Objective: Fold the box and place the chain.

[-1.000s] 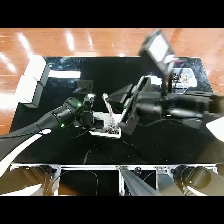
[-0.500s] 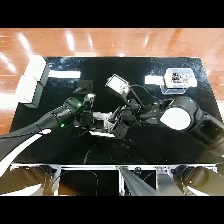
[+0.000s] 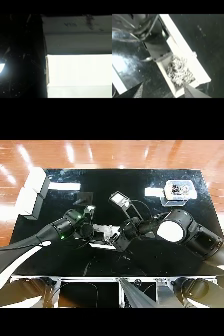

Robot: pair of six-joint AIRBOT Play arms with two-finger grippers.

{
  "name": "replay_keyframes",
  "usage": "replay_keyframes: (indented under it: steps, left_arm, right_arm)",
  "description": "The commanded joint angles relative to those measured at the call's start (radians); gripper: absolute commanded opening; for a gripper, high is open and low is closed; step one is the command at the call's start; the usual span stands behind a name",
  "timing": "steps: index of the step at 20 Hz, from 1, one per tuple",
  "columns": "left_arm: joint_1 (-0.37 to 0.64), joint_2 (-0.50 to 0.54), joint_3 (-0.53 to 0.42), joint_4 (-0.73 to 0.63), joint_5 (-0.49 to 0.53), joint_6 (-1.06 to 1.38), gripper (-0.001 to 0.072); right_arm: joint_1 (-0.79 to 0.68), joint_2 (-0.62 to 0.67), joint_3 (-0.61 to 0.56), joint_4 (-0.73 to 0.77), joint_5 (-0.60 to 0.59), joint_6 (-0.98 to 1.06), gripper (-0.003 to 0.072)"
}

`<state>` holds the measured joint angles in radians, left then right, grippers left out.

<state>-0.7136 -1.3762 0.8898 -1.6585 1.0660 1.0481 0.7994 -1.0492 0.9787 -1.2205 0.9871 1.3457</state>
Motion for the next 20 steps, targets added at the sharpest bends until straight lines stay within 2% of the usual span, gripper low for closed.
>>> replay_keyframes:
  steps: [1,3,9,15,16,17,20]
  left_arm:
    - [0.0,-0.001,0.0,0.0,-0.001,0.0,0.0031]
    - [0.0,-0.001,0.0,0.0,-0.001,0.0,0.0031]
    - [0.0,-0.001,0.0,0.0,-0.001,0.004,0.0031]
    - [0.0,-0.001,0.0,0.001,-0.005,0.004,0.0031]
    - [0.0,-0.001,0.0,0.001,-0.005,0.004,0.0031]
    - [0.0,-0.001,0.0,0.001,-0.005,0.004,0.0031]
    - [0.0,-0.001,0.0,0.001,-0.005,0.004,0.0031]
  right_arm:
    - [0.0,-0.004,-0.003,-0.014,0.008,0.062,0.0591]
    - [0.0,-0.028,-0.023,-0.014,-0.042,0.09,0.059]
    - [0.0,-0.133,-0.046,-0.009,-0.309,0.129,0.0591]
    - [0.0,-0.153,-0.046,-0.01,-0.341,0.129,0.0589]
    - [0.0,-0.153,-0.046,-0.01,-0.34,0.128,0.0474]
    - [0.0,-0.154,-0.046,-0.01,-0.341,0.128,0.0389]
    - [0.0,-0.172,-0.046,-0.007,-0.341,0.129,0.0379]
